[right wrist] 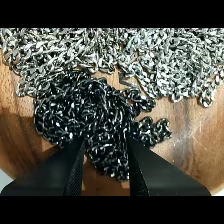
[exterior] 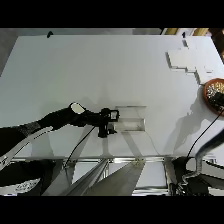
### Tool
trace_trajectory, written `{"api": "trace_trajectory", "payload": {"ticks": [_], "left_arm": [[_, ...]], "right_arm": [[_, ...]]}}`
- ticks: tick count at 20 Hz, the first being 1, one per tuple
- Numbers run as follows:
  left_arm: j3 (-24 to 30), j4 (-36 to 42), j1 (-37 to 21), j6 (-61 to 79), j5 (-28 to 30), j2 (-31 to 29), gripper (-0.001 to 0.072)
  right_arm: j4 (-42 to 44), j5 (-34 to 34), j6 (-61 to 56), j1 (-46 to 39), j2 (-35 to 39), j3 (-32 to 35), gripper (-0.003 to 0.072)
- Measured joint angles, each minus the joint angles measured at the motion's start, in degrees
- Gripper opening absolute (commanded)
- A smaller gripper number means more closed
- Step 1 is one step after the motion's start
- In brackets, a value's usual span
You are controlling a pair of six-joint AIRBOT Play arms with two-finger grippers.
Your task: Fold the box and place the chain.
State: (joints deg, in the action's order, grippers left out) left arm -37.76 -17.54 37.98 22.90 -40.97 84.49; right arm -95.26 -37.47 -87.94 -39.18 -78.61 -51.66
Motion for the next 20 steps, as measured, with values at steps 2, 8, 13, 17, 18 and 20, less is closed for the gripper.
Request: {"api": "trace_trajectory", "payload": {"ticks": [2, 8, 13, 17, 18, 20], "left_arm": [[0.0, 0.0, 0.0, 0.0, 0.0, 0.0, 0.0092], [0.0, 0.0, 0.0, 0.0, 0.0, 0.0, 0.0092], [0.0, 0.0, 0.0, 0.0, 0.0, 0.0, 0.0092], [0.0, 0.0, 0.0, 0.0, 0.0, 0.0, 0.0092], [0.0, 0.0, 0.0, 0.0, 0.0, 0.0, 0.0092], [0.0, 0.0, 0.0, 0.0, 0.0, 0.0, 0.0092]], "right_arm": [[1.2, 1.2, 1.0, -0.1, -0.6, 0.0, 0.0258], [3.7, 3.6, 3.0, -0.1, -1.1, 0.0, 0.0158], [4.2, 4.0, 3.3, -0.1, -1.7, 0.0, 0.0156], [4.2, 3.0, 3.3, -0.2, -2.0, 0.0, 0.0018], [4.2, 2.3, 3.3, -0.1, -2.0, 0.0, 0.0018], [4.6, -0.4, 3.3, -0.1, -1.2, 0.0, 0.0018]]}}
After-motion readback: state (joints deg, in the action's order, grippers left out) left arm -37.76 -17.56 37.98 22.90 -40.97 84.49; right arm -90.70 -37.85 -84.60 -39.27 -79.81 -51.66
